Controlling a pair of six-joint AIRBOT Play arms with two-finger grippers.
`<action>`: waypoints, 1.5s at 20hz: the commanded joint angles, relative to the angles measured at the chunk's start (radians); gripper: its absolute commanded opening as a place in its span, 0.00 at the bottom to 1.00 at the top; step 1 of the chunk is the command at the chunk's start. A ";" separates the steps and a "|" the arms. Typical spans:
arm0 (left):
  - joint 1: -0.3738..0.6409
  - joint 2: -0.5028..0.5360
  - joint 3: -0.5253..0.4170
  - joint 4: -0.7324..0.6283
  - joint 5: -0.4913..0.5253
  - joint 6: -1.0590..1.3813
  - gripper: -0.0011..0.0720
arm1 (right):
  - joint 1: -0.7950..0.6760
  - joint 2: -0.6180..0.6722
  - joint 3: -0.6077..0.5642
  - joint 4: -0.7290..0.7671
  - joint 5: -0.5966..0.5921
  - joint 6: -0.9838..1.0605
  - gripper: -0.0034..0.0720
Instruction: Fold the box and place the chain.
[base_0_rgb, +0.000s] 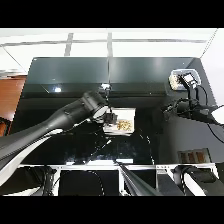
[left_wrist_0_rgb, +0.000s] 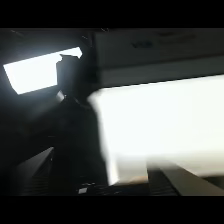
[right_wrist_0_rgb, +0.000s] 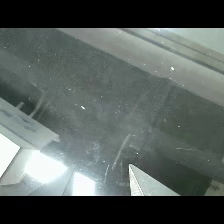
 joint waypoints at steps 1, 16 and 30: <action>-0.006 0.177 -0.053 0.226 -0.065 0.068 0.90 | -0.001 -0.001 0.000 -0.003 0.015 0.006 0.54; 0.758 0.233 -0.611 -1.266 0.101 1.778 0.89 | 0.000 -0.003 -0.003 0.000 0.033 0.126 0.54; 0.539 0.072 -0.560 -1.154 0.312 2.611 1.00 | 0.000 -0.003 -0.003 0.012 0.042 0.141 0.54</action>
